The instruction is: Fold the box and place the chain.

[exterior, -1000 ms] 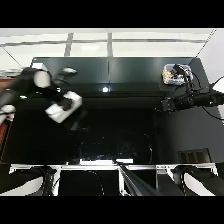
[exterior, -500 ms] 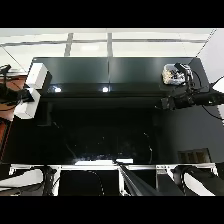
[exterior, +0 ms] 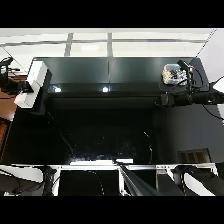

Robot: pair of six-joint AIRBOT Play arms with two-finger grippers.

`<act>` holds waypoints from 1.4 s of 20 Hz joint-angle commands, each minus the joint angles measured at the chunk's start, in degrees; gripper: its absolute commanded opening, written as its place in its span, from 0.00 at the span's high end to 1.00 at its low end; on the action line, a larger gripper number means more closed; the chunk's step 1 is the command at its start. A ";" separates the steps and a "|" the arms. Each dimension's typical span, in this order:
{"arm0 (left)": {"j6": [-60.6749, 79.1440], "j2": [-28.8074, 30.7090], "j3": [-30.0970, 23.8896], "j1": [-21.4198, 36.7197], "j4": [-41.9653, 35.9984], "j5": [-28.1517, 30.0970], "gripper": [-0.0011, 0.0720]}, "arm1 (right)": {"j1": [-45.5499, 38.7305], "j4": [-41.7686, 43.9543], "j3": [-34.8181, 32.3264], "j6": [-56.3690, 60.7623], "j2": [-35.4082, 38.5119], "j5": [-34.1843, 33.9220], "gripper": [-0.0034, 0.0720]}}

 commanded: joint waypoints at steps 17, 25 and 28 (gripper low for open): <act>-18.18 33.51 -20.37 -25.97 -0.52 8.46 0.95 | 0.00 -5.14 -1.68 -2.38 0.00 -13.81 0.93; -18.10 54.55 -48.61 -25.31 -1.03 16.26 0.95 | 0.02 -5.14 -1.68 -2.38 0.00 -13.81 0.93; -18.14 54.40 -48.63 -25.31 -1.07 15.91 0.95 | 0.02 -5.14 -1.68 -2.38 0.00 -13.81 0.93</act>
